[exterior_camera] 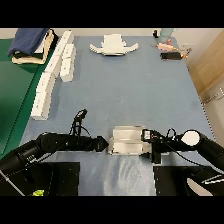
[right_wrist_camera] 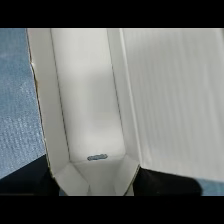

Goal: Fold the box.

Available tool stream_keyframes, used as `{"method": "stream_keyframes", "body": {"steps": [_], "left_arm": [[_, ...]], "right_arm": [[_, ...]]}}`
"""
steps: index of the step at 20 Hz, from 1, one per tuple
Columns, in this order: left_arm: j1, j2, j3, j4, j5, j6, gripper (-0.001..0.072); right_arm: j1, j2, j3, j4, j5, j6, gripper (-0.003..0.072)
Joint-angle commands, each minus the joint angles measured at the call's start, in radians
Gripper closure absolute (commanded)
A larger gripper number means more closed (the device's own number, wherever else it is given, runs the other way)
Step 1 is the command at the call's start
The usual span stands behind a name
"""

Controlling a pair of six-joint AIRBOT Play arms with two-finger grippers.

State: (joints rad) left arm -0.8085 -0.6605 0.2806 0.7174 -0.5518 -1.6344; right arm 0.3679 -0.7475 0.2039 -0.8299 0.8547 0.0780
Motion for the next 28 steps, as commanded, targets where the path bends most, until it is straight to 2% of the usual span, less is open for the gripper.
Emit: {"method": "stream_keyframes", "body": {"steps": [1,4,5,6,8,15,19,22,25,28], "left_arm": [[-0.002,0.0,0.003,-0.03,0.002,0.003,0.0259],[-0.031,0.0,0.003,-0.043,0.011,0.023,0.0249],[-0.049,0.0,0.003,-0.059,0.038,0.026,0.0128],[-0.066,0.0,0.003,-0.068,0.071,0.026,0.0103],[-0.085,-0.002,0.003,-0.068,0.106,0.026,0.0103],[-0.089,-0.027,0.002,-0.062,0.114,0.023,0.0104],[-0.094,-0.05,0.008,-0.071,0.106,-0.018,0.0131],[-0.129,-0.129,0.06,-0.035,0.106,-0.037,0.0132],[-0.184,-0.251,0.14,0.031,0.101,-0.098,0.0132],[-0.211,-0.332,0.218,0.211,0.053,-0.287,0.0132]], "right_arm": [[0.0,0.001,0.001,0.0,0.0,0.0,0.0171],[0.0,0.001,0.001,0.0,0.0,0.0,0.017],[0.0,0.001,0.001,0.0,0.0,0.0,0.0171],[0.0,0.001,0.001,0.0,0.0,0.0,0.0171],[0.0,0.001,0.001,0.0,0.0,0.0,0.0171],[0.0,0.001,0.001,0.0,0.0,0.0,0.0171],[0.0,0.001,0.001,0.0,0.0,0.0,0.017],[0.0,0.001,0.001,0.0,0.0,0.0,0.0171],[0.0,0.001,0.001,0.0,0.0,0.0,0.0171],[0.0,0.001,0.001,0.0,0.0,0.0,0.017]]}}
